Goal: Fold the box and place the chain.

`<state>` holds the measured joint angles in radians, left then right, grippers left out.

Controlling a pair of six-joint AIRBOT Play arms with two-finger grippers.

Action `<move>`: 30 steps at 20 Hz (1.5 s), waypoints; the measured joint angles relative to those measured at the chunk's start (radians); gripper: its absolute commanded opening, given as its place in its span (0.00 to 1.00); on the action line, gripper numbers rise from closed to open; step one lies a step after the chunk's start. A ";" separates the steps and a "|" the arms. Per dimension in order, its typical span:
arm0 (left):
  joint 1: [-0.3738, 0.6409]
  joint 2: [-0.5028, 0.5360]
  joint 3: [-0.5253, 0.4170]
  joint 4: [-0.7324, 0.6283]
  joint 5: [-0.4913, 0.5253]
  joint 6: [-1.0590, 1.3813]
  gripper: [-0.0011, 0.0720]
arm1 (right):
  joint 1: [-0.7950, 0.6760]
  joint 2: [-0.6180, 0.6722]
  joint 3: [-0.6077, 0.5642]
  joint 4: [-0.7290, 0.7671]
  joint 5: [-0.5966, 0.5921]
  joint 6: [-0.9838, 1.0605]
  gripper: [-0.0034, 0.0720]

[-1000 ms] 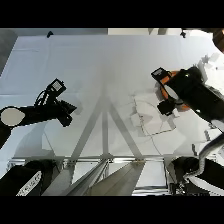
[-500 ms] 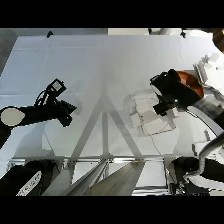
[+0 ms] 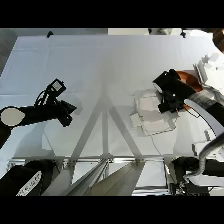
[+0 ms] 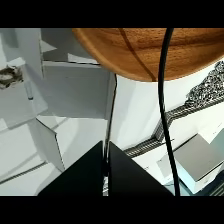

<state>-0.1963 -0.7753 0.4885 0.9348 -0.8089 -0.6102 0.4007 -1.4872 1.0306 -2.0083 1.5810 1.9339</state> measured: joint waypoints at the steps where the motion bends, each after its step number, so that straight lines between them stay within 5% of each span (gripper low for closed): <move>1: 0.000 0.000 0.000 0.000 0.000 0.000 0.03 | -0.003 -0.001 0.000 0.000 0.001 0.000 0.06; 8: 0.000 0.000 0.000 0.000 0.000 0.000 0.03 | 0.000 0.023 0.000 0.021 -0.011 -0.056 0.05; 21: 0.000 0.000 0.000 0.000 0.000 0.000 0.03 | 0.075 0.405 -0.023 0.381 -0.352 -0.243 0.05; 30: 0.000 0.000 0.000 0.000 0.000 0.000 0.03 | 0.077 0.638 -0.391 0.676 -0.758 -0.319 0.05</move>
<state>-0.1963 -0.7750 0.4885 0.9348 -0.8089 -0.6102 0.4774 -0.8494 0.6399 -1.3323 0.8234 1.6146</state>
